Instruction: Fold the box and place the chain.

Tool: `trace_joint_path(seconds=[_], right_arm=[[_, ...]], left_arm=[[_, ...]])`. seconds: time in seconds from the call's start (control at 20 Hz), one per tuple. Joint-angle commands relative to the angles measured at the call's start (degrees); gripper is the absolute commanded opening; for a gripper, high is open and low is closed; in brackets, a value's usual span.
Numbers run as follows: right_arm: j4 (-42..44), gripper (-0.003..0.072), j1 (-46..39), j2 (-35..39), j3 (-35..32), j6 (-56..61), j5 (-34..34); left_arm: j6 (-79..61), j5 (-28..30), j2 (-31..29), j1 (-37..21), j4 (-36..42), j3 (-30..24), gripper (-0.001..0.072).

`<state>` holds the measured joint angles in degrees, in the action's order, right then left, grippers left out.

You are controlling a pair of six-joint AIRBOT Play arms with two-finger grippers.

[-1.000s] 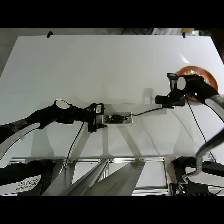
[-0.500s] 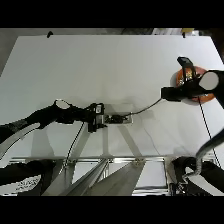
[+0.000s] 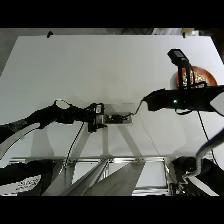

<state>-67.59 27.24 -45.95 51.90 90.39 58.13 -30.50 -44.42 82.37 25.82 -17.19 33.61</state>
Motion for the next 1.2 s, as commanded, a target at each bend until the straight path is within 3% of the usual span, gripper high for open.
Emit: trace_joint_path(seconds=[0.0, 0.25, 0.6, 0.9, 1.0, 1.1, 1.15], right_arm=[[0.79, 0.0016, 9.75, 0.81, -0.02, 1.73, -8.35], [0.31, 0.0016, 16.06, -1.97, -0.02, 2.75, -14.56], [-4.46, 0.0017, 16.13, -11.06, -0.02, 2.73, -13.62], [-7.28, 0.0021, 16.09, -17.42, -0.02, 2.54, -7.52], [-7.41, 0.0163, 16.06, -17.46, 0.0, 2.54, -6.86], [-7.69, 0.0408, 16.06, -17.14, 0.26, 2.54, -6.56], [-7.69, 0.043, 16.06, -17.0, 0.94, 2.54, -5.86]], left_arm=[[0.0, 0.0, -0.02, -0.02, -0.02, -0.02, 0.0311], [0.0, 0.0, -0.02, -0.02, -0.02, -0.02, 0.0311], [0.0, 0.0, -0.02, -0.02, -0.02, -0.02, 0.0311], [0.0, 0.0, -0.02, -0.02, -0.02, -0.02, 0.0311], [0.0, 0.0, -0.02, -0.02, -0.02, -0.02, 0.0311], [0.0, 0.0, -0.02, -0.02, -0.02, -0.02, 0.0311], [0.0, 0.0, -0.02, -0.02, -0.02, -0.02, 0.0311]])
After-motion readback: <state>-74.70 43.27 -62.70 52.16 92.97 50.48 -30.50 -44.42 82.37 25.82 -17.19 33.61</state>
